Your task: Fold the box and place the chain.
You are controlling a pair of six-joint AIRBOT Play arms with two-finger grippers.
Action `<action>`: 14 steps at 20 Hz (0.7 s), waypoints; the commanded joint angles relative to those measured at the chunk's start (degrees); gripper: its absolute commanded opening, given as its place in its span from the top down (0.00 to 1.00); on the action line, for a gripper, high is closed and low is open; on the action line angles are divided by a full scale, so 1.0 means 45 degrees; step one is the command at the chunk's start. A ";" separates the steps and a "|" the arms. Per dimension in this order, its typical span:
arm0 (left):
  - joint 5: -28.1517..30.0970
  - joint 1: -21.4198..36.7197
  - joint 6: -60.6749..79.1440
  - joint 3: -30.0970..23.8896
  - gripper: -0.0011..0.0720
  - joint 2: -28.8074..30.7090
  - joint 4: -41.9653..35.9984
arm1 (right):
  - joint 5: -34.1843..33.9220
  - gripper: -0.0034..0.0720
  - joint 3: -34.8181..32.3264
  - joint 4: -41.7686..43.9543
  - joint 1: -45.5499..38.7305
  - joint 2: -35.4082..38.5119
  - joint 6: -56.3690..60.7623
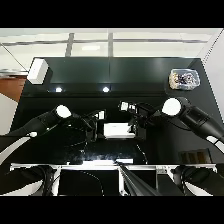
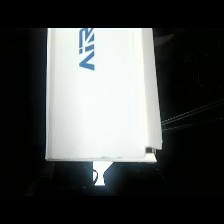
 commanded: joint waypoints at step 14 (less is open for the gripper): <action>-0.0005 -0.0010 -0.0015 0.0000 0.32 -0.0005 0.0000 | -0.0345 0.65 0.0005 -0.0141 0.0199 -0.0010 0.0282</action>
